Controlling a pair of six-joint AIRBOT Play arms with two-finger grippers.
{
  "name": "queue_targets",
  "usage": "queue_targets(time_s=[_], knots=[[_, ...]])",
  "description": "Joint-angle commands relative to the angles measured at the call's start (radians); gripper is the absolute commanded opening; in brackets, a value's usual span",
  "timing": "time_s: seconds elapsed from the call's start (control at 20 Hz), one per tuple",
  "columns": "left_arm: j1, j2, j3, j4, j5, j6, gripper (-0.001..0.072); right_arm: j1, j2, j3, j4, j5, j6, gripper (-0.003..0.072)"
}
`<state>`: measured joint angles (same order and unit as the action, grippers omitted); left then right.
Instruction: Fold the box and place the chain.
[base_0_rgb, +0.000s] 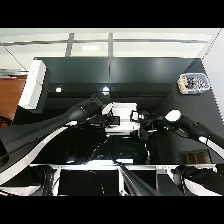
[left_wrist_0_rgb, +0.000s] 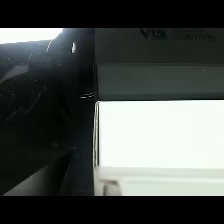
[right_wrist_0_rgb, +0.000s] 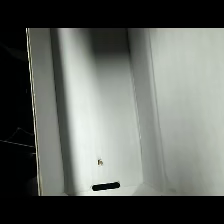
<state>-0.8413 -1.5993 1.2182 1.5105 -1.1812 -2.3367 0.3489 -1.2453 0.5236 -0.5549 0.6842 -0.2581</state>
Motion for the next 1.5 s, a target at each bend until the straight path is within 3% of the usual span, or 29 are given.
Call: queue_targets(time_s=[0.0,0.05,0.25,0.3,0.35,0.4,0.65,0.8,0.85,0.9,0.95,1.15,1.2,1.25,1.3,1.45], knots=[[0.0,0.001,0.001,0.01,0.003,0.001,0.0073,0.0,0.0,0.0,0.0,0.0,0.0,0.0481],[0.0,0.001,0.001,0.02,0.003,0.002,0.0028,0.0,0.0,0.0,0.0,0.0,0.0,0.0481],[0.0,0.001,0.001,0.019,0.003,0.002,0.0028,0.0,0.0,0.0,0.001,0.0,0.0,0.0482],[0.0,0.001,0.001,0.021,0.002,0.003,0.0028,0.0,0.0,0.0,0.0,0.0,0.003,0.0516],[0.0,0.001,0.001,0.023,0.002,0.003,0.0028,0.0,0.002,0.0,0.0,-0.005,0.028,0.0692],[0.0,0.001,0.001,0.023,0.001,0.003,0.0028,0.0,0.007,0.001,0.0,-0.006,0.039,0.072],[0.0,0.001,0.001,0.023,-0.001,0.003,0.0029,0.0,0.134,0.003,-0.225,0.058,0.166,0.0718],[0.0,0.001,0.001,0.022,-0.002,0.003,0.003,0.0,0.176,0.003,-0.257,0.058,0.177,0.0717],[0.0,0.001,0.001,0.023,-0.006,0.003,0.003,0.0,0.175,0.003,-0.253,0.068,0.176,0.0699],[0.001,0.001,0.001,0.023,-0.009,0.003,0.003,0.0,0.174,0.003,-0.25,0.076,0.176,0.0524],[0.002,0.001,0.001,0.022,-0.009,0.003,0.003,0.0,0.174,0.003,-0.25,0.077,0.176,0.048],[0.002,0.001,0.001,0.022,-0.008,0.003,0.0029,0.0,0.174,-0.002,-0.192,0.074,0.177,0.0477],[0.002,0.001,0.001,0.022,-0.008,0.003,0.003,0.0,0.173,-0.003,-0.174,0.079,0.183,0.0381],[0.002,0.001,0.001,0.023,-0.008,0.003,0.003,0.003,0.169,-0.003,-0.171,0.079,0.209,0.0164],[0.002,0.001,0.001,0.022,-0.008,0.003,0.003,0.008,0.163,-0.003,-0.171,0.079,0.224,0.0131],[0.002,0.001,0.001,0.022,-0.008,0.003,0.003,0.029,0.139,-0.003,-0.108,0.064,0.255,0.013]])
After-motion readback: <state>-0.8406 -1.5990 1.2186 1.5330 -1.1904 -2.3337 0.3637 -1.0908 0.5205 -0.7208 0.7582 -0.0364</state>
